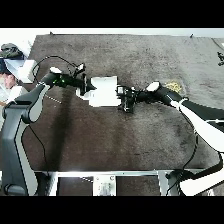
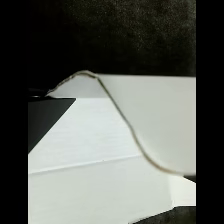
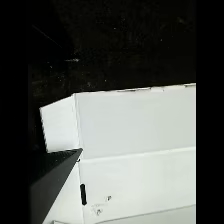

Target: Fold the box and place the chain.

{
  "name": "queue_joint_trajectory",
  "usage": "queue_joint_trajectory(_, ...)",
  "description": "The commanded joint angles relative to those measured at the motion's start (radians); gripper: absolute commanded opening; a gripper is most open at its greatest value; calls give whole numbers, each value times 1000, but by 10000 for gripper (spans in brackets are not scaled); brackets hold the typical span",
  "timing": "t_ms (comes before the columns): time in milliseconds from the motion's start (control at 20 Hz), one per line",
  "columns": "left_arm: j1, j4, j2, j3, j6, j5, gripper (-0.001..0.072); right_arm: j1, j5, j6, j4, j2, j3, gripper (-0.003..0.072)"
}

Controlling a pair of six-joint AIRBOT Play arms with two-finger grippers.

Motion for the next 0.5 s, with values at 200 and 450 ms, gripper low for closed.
queue_joint_trajectory(200,-1,-1,-1,0,0,0,12,39,-185,-2,36,-21,0,595)
queue_joint_trajectory(450,-1,-1,-1,0,0,0,12,29,-216,-2,88,7,2,595)
